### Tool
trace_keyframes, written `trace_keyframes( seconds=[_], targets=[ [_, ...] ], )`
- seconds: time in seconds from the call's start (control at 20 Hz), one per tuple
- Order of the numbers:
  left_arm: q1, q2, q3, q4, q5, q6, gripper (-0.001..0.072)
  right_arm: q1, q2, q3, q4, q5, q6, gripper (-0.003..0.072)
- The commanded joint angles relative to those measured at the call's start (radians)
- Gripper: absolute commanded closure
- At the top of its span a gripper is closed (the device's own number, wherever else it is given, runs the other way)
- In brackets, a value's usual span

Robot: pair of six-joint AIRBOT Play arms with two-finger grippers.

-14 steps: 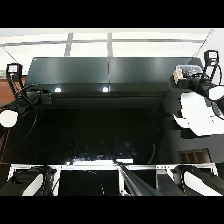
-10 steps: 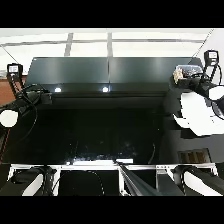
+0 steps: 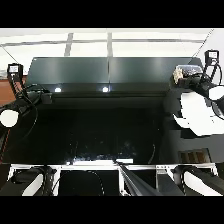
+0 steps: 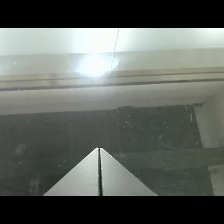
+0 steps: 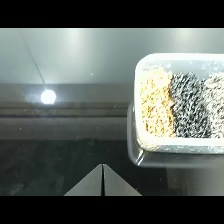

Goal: Fold the box and place the chain.

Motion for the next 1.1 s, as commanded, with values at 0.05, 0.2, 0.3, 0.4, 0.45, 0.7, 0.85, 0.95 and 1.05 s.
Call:
trace_keyframes(
  seconds=[0.05,0.2,0.3,0.4,0.45,0.7,0.85,0.95,1.05],
  targets=[
    [0.000,-0.027,0.001,-0.030,0.000,0.000,0.0679,0.001,0.000,-0.001,0.037,-0.005,0.006,0.0681],
    [-0.038,-0.074,0.002,-0.067,-0.014,0.070,0.0090,0.001,-0.001,0.000,0.114,0.084,0.004,-0.0001],
    [-0.098,-0.087,0.013,-0.040,-0.063,0.148,-0.0003,-0.011,-0.001,0.026,-0.006,0.254,0.000,-0.0034],
    [-0.129,-0.086,0.047,0.010,-0.141,0.111,-0.0003,-0.066,0.000,0.093,-0.306,0.382,0.219,-0.0034],
    [-0.129,-0.086,0.062,0.028,-0.180,0.072,-0.0002,-0.127,-0.001,0.126,-0.509,0.401,0.400,-0.0034],
    [-0.123,-0.092,0.068,0.085,-0.237,-0.005,-0.0002,-0.640,-0.076,0.220,-0.629,0.413,0.635,-0.0034],
    [-0.124,-0.093,0.068,0.085,-0.237,-0.005,-0.0001,-0.883,-0.228,0.361,-0.144,0.575,0.219,-0.0034],
    [-0.125,-0.093,0.068,0.086,-0.234,-0.003,-0.0001,-0.946,-0.351,0.478,0.045,0.792,-0.010,-0.0034],
    [-0.125,-0.093,0.068,0.086,-0.234,-0.003,-0.0001,-0.933,-0.454,0.572,0.040,0.962,-0.137,-0.0034]
  ],
)
